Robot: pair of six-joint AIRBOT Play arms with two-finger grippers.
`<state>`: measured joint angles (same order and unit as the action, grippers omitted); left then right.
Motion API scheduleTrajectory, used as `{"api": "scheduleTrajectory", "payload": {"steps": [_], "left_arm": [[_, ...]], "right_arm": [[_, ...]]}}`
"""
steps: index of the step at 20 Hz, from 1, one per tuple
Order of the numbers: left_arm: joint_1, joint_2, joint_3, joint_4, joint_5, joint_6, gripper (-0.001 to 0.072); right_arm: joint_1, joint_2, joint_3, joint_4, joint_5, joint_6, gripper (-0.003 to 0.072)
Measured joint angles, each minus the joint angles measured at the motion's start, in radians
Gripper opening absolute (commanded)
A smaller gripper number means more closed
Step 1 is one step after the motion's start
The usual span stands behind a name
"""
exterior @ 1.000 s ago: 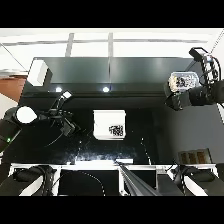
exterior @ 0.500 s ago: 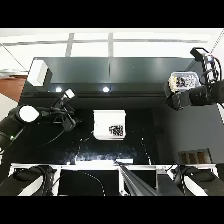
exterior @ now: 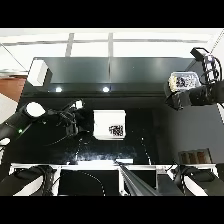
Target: Fold the box and place the chain.
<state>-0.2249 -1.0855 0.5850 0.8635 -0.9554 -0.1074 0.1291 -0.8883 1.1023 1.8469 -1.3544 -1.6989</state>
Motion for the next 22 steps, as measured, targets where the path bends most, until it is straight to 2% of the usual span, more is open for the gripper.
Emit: {"api": "scheduleTrajectory", "payload": {"steps": [4,9,22], "left_arm": [[0.0,-0.055,0.0,-0.119,-0.05,0.209,0.069],[-0.008,-0.112,0.0,-0.187,-0.06,0.344,0.069],[-0.071,-0.165,0.0,-0.244,-0.067,0.418,0.0695]], "right_arm": [[0.0,0.0,0.0,0.0,-0.001,0.0,0.0551],[0.0,0.0,0.0,0.0,-0.001,0.0,0.0551],[0.0,0.0,0.0,-0.001,0.008,0.001,0.0551]]}}
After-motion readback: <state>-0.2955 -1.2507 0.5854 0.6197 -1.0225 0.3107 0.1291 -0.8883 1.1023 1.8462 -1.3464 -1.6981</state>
